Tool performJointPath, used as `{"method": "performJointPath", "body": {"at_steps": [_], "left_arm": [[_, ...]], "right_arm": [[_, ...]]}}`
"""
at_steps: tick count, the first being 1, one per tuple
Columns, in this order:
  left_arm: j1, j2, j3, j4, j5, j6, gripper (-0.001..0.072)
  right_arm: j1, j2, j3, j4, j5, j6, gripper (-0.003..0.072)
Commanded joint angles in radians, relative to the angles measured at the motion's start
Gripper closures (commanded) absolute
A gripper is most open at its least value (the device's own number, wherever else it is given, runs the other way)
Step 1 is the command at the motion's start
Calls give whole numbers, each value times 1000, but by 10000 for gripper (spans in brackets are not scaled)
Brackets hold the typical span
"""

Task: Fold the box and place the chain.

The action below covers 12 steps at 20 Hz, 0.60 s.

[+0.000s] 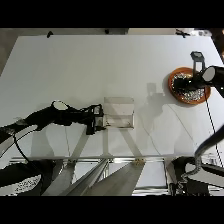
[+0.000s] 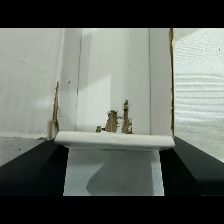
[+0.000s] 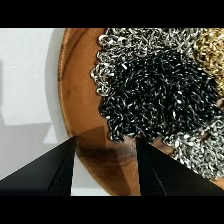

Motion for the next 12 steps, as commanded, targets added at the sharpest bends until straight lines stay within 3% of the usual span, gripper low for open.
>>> {"method": "performJointPath", "body": {"at_steps": [1, 12], "left_arm": [[0, 0, 0, 0, 0, 0, 440], [0, 0, 0, 0, 0, 0, 440]], "right_arm": [[-5, -73, 25, 7, -35, -15, 279], [-105, -97, 26, -15, -17, 22, 287]]}}
